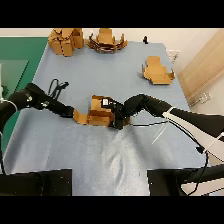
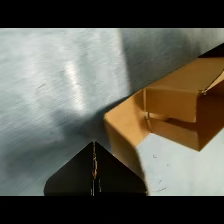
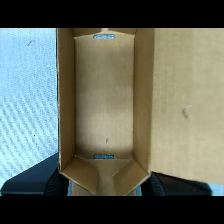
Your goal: Fold the box.
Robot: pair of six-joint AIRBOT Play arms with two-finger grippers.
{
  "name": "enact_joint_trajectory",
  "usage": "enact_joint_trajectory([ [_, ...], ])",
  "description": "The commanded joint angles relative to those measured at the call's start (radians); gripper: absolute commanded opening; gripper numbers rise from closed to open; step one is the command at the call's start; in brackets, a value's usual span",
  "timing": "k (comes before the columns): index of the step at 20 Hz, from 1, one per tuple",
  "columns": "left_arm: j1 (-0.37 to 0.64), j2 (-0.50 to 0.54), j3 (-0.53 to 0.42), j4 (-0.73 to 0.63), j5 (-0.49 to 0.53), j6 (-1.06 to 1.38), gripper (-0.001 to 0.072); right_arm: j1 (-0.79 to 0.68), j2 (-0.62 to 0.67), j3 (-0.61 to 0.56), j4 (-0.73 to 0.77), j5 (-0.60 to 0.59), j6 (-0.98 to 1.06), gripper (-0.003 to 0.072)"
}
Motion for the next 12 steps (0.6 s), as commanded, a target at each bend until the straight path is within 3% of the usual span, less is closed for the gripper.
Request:
enact_joint_trajectory([
  [1,-0.074,-0.026,0.001,-0.056,0.013,-0.019,0.0006,0.000,0.000,0.000,0.000,0.000,0.001,0.0265],
  [6,-0.079,-0.015,0.035,-0.252,-0.106,0.153,0.0010,0.000,0.000,0.000,0.000,-0.001,0.001,0.0265],
  [11,-0.083,-0.006,0.055,-0.286,-0.113,0.176,0.0015,0.000,0.000,0.000,0.000,-0.002,0.001,0.0265],
  [12,-0.083,-0.005,0.055,-0.290,-0.121,0.175,0.0215,0.000,0.000,0.000,0.000,-0.002,0.001,0.0264],
])
